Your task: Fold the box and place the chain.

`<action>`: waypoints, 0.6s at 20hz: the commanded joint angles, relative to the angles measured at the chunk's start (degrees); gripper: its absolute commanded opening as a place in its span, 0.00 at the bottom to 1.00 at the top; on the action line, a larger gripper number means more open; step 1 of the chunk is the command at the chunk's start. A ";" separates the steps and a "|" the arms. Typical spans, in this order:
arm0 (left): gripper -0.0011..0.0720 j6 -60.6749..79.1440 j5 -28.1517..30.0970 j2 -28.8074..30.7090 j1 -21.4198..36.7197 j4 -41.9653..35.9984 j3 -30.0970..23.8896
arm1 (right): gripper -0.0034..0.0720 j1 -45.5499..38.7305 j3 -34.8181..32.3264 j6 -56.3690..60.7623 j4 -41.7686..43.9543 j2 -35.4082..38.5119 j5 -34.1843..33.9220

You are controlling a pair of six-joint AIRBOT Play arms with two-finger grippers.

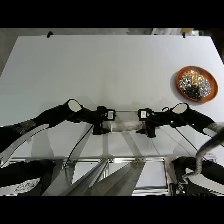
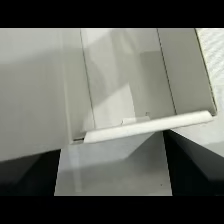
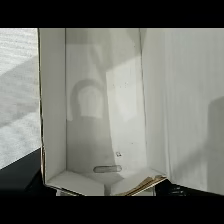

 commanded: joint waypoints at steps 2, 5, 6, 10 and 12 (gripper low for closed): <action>0.97 -0.24 -2.60 0.09 -0.07 1.77 0.07 | 0.59 0.00 -0.02 0.11 0.11 0.04 -0.04; 0.97 -0.48 -3.43 1.14 -0.07 1.75 0.07 | 0.59 0.00 -0.02 0.11 0.11 0.04 -0.04; 0.97 -1.40 -3.41 1.57 -0.07 1.73 0.07 | 0.59 0.00 -0.02 0.11 0.11 0.04 -0.04; 0.97 -9.66 -2.62 1.75 -0.26 1.70 -0.17 | 0.59 0.00 -0.02 0.11 0.11 0.04 -0.04; 0.97 -12.13 -1.03 1.75 -0.26 1.14 -0.17 | 0.59 0.00 -0.02 0.11 0.11 0.04 -0.04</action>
